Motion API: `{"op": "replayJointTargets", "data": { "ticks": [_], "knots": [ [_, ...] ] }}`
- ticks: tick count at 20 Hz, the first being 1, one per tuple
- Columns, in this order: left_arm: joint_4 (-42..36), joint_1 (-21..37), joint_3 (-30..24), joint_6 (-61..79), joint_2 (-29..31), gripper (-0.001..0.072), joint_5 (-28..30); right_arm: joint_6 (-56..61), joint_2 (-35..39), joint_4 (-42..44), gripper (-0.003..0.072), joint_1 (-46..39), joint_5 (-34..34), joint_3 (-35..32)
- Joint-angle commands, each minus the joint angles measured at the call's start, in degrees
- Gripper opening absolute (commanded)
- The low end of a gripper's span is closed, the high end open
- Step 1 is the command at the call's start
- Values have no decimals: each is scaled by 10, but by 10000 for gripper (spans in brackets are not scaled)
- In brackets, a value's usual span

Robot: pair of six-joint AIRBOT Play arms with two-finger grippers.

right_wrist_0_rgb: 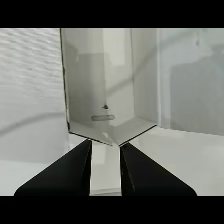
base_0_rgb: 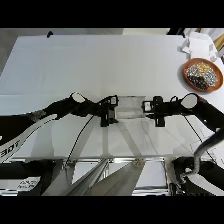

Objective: Fold the box and place the chain.

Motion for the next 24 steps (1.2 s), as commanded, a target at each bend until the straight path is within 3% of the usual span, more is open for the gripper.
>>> {"op": "replayJointTargets", "data": {
  "ticks": [1,5,24],
  "knots": [
    [0,0,0,0,0,85,0,-2,-1,14,156,0,-5,-10],
    [0,0,0,0,0,85,0,-8,-1,44,156,0,-45,-10],
    [0,0,0,0,0,85,0,-71,-32,88,160,52,-87,-10]
  ]
}}
